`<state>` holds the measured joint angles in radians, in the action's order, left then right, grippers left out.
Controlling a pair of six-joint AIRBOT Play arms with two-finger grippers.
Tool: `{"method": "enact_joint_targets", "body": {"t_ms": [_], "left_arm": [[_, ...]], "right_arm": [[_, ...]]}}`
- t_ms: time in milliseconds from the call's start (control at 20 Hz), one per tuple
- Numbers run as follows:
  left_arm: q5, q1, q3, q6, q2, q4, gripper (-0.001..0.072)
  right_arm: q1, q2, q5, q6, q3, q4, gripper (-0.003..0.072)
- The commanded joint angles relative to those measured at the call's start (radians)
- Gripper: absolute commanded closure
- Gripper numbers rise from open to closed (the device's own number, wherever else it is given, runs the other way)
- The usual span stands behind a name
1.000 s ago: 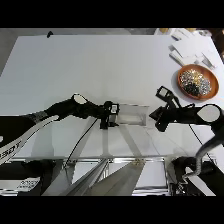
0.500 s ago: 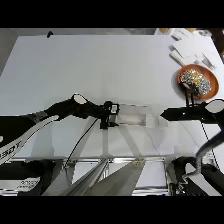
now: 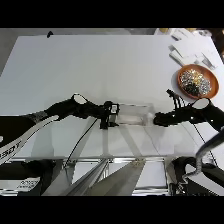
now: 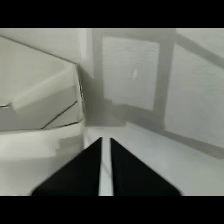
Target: Fold the box and place the chain.
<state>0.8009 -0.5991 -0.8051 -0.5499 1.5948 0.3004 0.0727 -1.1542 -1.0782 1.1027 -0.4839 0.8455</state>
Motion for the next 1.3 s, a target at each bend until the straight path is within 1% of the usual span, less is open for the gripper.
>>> {"method": "enact_joint_targets", "body": {"t_ms": [0,150,250,350,450,550,650,750,900,1050,1150,1250], "left_arm": [[0.000,0.000,0.000,0.000,0.000,0.000,0.0561],[0.000,0.000,0.000,0.000,0.000,0.000,0.0561],[0.000,0.000,0.000,0.000,0.000,0.000,0.0561],[0.000,0.000,0.000,0.000,0.000,0.000,0.0561],[0.000,0.000,0.000,0.000,0.000,0.000,0.0561],[0.000,0.000,0.000,0.000,0.000,0.000,0.0561],[-0.001,0.000,0.000,0.000,0.000,0.000,0.0561],[0.000,0.000,0.000,0.000,0.000,0.000,0.0561],[0.000,0.000,0.000,0.000,0.000,0.000,0.0561],[0.000,0.000,0.000,0.000,0.000,0.000,0.0561],[0.000,0.000,0.000,0.000,0.000,0.000,0.0561],[0.000,0.000,0.000,0.000,0.000,0.000,0.0561]], "right_arm": [[-0.029,0.013,-0.030,-0.015,0.001,-0.070,0.0492],[-0.029,0.092,-0.034,-0.015,0.001,-0.068,0.0483],[-0.029,0.150,-0.033,-0.011,0.001,-0.070,0.0334],[-0.029,0.183,-0.034,-0.011,0.001,-0.083,0.0334],[-0.043,0.183,-0.016,-0.003,0.001,-0.091,0.0328],[-0.087,0.176,0.014,0.021,0.001,-0.089,0.0325],[-0.140,0.159,0.050,0.060,0.001,-0.085,0.0276],[-0.195,0.155,0.102,0.121,0.000,-0.064,0.0276],[-0.271,0.154,0.170,0.266,-0.004,0.015,0.0277],[-0.368,0.153,0.217,0.512,-0.050,0.193,0.0279],[-0.424,0.133,0.203,0.666,-0.106,0.322,0.0282],[-0.469,0.082,0.156,0.775,-0.163,0.392,0.0284]]}}
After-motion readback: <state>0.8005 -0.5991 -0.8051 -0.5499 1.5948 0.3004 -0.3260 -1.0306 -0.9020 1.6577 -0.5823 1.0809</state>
